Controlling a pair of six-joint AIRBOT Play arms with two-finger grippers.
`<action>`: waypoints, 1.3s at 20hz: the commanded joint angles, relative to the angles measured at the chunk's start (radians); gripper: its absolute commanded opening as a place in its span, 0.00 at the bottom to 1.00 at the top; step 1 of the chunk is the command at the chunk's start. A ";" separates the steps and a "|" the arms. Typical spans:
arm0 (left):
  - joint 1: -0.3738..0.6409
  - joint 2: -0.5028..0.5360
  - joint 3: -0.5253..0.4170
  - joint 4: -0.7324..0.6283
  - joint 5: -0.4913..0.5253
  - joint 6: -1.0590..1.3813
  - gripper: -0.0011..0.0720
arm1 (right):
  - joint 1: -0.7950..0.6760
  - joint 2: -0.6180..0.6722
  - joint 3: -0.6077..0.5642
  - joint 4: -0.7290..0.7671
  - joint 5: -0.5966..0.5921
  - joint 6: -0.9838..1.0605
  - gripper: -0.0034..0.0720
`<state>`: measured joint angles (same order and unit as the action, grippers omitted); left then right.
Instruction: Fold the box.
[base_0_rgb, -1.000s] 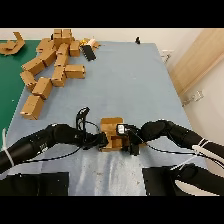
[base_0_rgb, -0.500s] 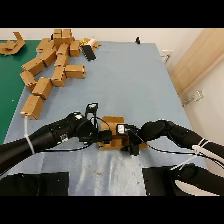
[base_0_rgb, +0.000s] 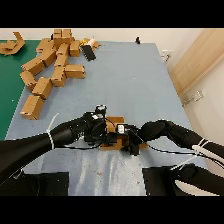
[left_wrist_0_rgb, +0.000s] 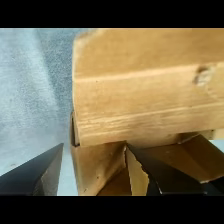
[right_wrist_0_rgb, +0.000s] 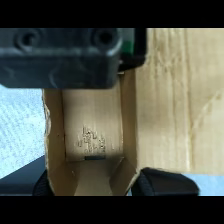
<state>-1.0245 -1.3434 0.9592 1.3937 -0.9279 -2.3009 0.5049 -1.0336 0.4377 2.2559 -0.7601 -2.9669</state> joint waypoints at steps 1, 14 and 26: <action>-0.004 -0.008 0.006 0.025 -0.007 -0.003 0.81 | 0.000 0.000 0.000 0.000 0.000 0.000 0.80; -0.030 -0.008 0.006 0.018 0.013 0.000 0.03 | 0.000 0.000 0.000 0.000 0.000 0.000 0.81; -0.035 -0.008 0.006 0.027 -0.040 0.005 0.03 | 0.000 -0.001 0.000 0.000 0.000 0.000 0.81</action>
<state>-1.0595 -1.3510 0.9657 1.4109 -0.9295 -2.3013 0.5049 -1.0340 0.4374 2.2566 -0.7639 -2.9677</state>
